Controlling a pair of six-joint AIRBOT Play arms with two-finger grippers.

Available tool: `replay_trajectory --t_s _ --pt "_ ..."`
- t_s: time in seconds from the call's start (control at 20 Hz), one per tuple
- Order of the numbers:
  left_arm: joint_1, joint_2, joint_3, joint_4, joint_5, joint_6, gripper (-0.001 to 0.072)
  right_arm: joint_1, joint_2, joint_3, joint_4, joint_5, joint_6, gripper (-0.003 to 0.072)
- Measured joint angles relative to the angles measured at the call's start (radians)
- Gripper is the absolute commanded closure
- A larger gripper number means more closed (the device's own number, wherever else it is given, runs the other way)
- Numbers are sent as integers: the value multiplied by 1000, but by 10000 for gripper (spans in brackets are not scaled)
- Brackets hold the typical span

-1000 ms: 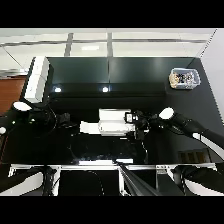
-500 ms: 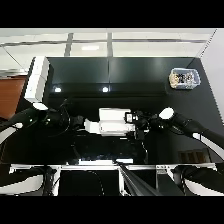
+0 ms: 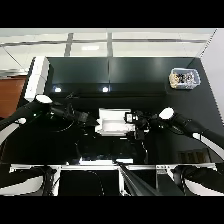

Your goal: Fold the box and place the chain.

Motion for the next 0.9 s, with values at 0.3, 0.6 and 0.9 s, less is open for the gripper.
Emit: replay_trajectory --t_s 0.3,0.6,0.9 --pt "-116 0 118 195 10 -257 369 0 0 0 0 0 0 611" --pt "-211 0 184 333 72 -449 369 0 0 0 0 0 0 611" --pt "-283 0 201 435 138 -581 436 0 0 0 0 0 0 610"
